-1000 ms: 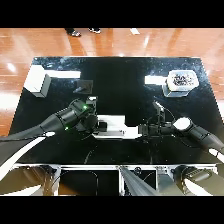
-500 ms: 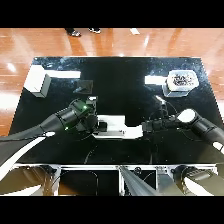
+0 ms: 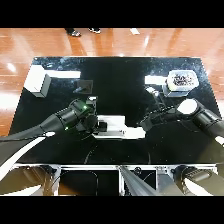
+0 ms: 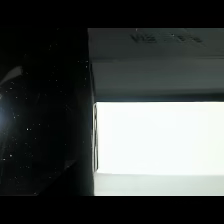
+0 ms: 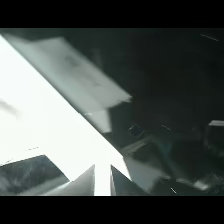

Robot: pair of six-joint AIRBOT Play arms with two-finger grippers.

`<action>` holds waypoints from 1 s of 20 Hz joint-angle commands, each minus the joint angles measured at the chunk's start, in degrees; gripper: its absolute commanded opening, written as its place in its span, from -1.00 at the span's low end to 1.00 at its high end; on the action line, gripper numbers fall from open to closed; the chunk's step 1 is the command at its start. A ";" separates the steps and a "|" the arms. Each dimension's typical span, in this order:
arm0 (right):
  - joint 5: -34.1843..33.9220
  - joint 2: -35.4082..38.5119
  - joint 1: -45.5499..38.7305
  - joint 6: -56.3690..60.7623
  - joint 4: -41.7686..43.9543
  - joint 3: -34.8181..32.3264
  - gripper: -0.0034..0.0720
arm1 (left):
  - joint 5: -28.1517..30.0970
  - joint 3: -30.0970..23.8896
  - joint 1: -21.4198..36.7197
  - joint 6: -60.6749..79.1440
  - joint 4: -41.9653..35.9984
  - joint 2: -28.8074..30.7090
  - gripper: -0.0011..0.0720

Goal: Fold the box and place the chain.

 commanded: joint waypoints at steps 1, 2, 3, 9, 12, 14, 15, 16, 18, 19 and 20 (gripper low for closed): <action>-1.14 -0.04 6.10 -12.39 0.17 0.59 -0.88 | 0.11 0.00 0.02 0.00 0.02 0.00 -0.91; -1.66 -0.11 7.58 -16.52 -0.72 0.59 -0.88 | 0.11 0.00 0.02 0.00 0.02 0.00 -0.91; -3.43 -0.28 9.05 -19.28 -1.81 0.59 -0.87 | 0.11 0.00 0.02 0.00 0.02 0.00 -0.91; -10.16 -4.09 14.80 -26.14 -3.52 0.59 -0.88 | 0.11 0.00 0.02 0.00 0.02 0.00 -0.91; -11.45 -5.60 17.33 -26.16 0.04 0.59 -0.87 | 0.11 0.00 0.02 0.00 0.04 0.00 -0.91; -13.07 -5.68 18.25 -26.16 0.90 0.59 -0.87 | 0.11 0.00 0.02 0.00 0.02 0.00 -0.91; -13.29 -5.68 18.25 -26.12 0.94 0.59 -0.87 | 0.11 0.00 0.02 0.00 0.02 0.00 -0.91; -13.09 -5.68 18.23 -26.03 0.90 0.59 -0.87 | 0.11 0.00 0.02 0.00 0.02 0.00 -0.91; -12.96 -5.70 18.23 -25.33 0.94 0.59 -0.70 | 0.11 0.00 0.02 0.00 0.02 0.00 -0.91; -12.96 -5.70 18.23 -24.98 0.90 0.59 -0.22 | 0.11 0.00 0.02 0.00 0.00 0.00 -0.91; -12.94 -5.70 18.23 -24.87 0.92 0.59 -0.07 | 0.11 0.00 0.02 0.00 0.00 0.00 -0.91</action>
